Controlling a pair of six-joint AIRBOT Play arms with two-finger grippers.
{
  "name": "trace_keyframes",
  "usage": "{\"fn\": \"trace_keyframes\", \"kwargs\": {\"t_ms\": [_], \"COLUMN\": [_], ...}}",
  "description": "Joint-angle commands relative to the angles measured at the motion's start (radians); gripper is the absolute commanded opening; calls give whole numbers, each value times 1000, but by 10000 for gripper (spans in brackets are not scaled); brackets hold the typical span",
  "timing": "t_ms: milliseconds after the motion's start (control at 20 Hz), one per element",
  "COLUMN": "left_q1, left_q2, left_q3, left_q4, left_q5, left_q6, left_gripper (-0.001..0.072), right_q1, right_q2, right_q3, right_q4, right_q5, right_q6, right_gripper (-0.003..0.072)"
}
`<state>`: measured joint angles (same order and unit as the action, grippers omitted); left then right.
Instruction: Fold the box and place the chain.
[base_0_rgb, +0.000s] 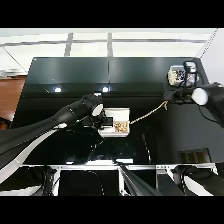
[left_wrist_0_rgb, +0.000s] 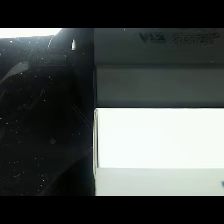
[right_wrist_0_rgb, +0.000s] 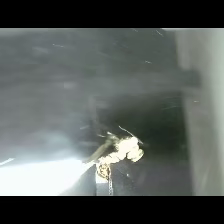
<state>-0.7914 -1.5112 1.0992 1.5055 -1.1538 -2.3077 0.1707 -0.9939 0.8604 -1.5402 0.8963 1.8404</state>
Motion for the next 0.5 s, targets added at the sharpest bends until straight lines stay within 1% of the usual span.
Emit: {"fn": "trace_keyframes", "kwargs": {"t_ms": [0, 100, 200, 300, 450], "left_q1": [1, 0, 1, 1, 0], "left_q2": [0, 0, 0, 0, 0], "left_q3": [1, 1, 1, 1, 1], "left_q4": [0, 0, 0, 0, 0], "left_q5": [0, 0, -1, -2, -3], "left_q6": [0, 0, 0, 0, 0], "left_gripper": [28, 28, 28, 28, 28], "right_q1": [6, 6, 6, 6, 6], "right_q2": [218, 311, 364, 369, 368], "right_q3": [2, 12, 24, 42, 43], "right_q4": [301, 492, 664, 861, 1173], "right_q5": [68, 54, 36, 38, 1], "right_q6": [-160, -251, -296, -379, -523], "right_gripper": [17, 16, 17, 17, 16]}}
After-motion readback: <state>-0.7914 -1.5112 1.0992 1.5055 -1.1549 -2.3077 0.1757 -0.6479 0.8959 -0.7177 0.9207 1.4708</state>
